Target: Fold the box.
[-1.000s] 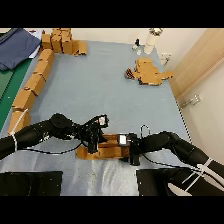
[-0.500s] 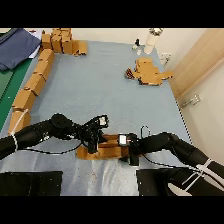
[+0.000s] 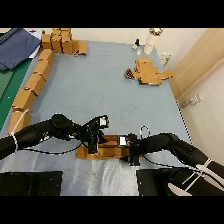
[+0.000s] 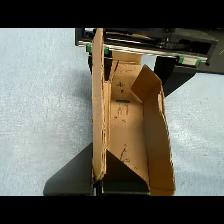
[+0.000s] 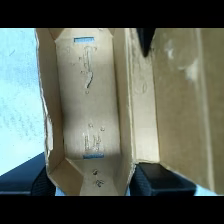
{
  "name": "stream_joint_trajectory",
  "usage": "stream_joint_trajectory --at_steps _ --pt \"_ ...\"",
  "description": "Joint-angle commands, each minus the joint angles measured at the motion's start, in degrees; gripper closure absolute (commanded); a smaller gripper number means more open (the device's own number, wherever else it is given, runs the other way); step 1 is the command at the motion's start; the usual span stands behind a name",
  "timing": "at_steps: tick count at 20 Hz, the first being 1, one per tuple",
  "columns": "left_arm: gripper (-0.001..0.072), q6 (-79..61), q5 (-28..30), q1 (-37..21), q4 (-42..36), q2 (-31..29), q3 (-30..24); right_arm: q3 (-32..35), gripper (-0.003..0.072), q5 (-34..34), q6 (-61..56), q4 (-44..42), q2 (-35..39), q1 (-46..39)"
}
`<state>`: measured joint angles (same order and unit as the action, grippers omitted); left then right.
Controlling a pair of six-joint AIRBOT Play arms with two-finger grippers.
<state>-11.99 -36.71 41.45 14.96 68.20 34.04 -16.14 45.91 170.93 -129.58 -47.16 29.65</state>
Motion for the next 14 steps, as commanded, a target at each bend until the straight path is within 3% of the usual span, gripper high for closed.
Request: stream_joint_trajectory --at_steps 1,14 --pt "0.0697 0.0 0.2 0.0 0.0 0.0 0.1 0.0 0.0109 -0.1 -0.1 0.5 0.0 0.0" --pt "0.0697 0.0 0.2 0.0 0.0 0.0 0.1 -0.6 0.0108 -0.6 -0.1 0.2 0.0 0.0"
